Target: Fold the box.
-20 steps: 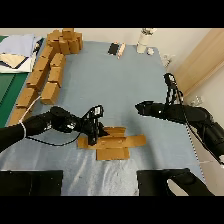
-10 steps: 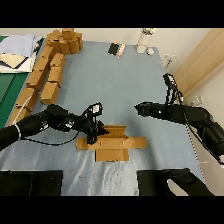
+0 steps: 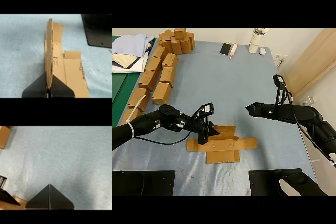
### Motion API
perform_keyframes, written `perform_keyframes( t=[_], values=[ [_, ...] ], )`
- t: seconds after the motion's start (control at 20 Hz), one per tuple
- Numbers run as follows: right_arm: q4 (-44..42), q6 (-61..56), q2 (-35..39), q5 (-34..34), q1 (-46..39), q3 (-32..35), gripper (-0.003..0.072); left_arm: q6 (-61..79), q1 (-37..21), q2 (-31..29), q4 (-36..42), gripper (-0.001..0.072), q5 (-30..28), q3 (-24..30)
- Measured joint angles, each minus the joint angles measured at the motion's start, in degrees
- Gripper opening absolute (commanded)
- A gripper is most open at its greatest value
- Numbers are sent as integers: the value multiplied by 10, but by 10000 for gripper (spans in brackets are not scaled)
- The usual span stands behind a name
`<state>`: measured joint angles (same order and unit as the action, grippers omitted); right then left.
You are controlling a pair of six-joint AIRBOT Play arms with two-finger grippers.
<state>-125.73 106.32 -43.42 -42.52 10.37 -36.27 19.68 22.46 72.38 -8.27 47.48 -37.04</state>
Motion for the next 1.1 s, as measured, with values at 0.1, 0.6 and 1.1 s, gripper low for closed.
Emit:
perform_keyframes(
  t=[0.1,0.6,1.1],
  values=[
    [0,0,-1,0,0,0,4,0,0,2,-2,14,0,0],
    [5,-3,4,-45,4,0,3,0,0,4,-6,14,-3,1],
    [242,-141,78,-167,365,54,72,0,0,4,-7,14,-4,1]
  ],
)
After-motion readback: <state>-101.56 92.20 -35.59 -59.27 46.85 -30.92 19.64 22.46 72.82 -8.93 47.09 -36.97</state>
